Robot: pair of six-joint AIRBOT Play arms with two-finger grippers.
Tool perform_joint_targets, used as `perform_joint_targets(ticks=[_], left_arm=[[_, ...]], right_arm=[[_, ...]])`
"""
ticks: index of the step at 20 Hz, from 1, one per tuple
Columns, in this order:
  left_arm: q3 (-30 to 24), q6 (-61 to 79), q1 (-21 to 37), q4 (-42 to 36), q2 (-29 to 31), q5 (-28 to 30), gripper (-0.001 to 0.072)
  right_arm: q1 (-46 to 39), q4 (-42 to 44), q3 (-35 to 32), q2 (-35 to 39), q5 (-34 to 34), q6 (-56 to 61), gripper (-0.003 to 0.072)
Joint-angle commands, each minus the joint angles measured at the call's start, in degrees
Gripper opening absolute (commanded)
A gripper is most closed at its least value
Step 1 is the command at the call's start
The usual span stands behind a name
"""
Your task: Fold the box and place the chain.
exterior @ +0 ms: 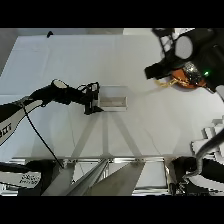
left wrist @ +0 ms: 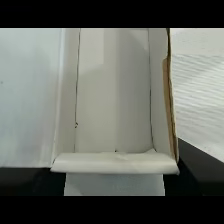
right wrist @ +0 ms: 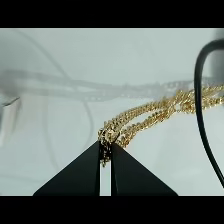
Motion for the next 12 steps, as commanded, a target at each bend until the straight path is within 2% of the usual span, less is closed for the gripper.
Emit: perform_joint_targets(ticks=[1, 5, 9, 12], left_arm=[[0.02, 0.0, -0.02, 0.02, 0.02, 0.0, 0.038], [0.02, 0.0, -0.02, 0.02, 0.02, 0.02, 0.038], [0.02, 0.0, -0.02, 0.02, 0.02, 0.0, 0.038], [0.02, 0.0, -0.02, 0.02, 0.02, 0.0, 0.038]], right_arm=[[7.63, 0.63, -0.02, 0.15, -0.68, 1.44, 0.001], [11.34, 5.38, -0.02, 0.15, -2.69, 0.98, 0.0012], [13.77, 13.55, -0.02, -0.2, -6.25, -2.71, 0.0012], [15.34, 14.32, -0.17, -1.57, -6.45, -2.99, 0.0012]])
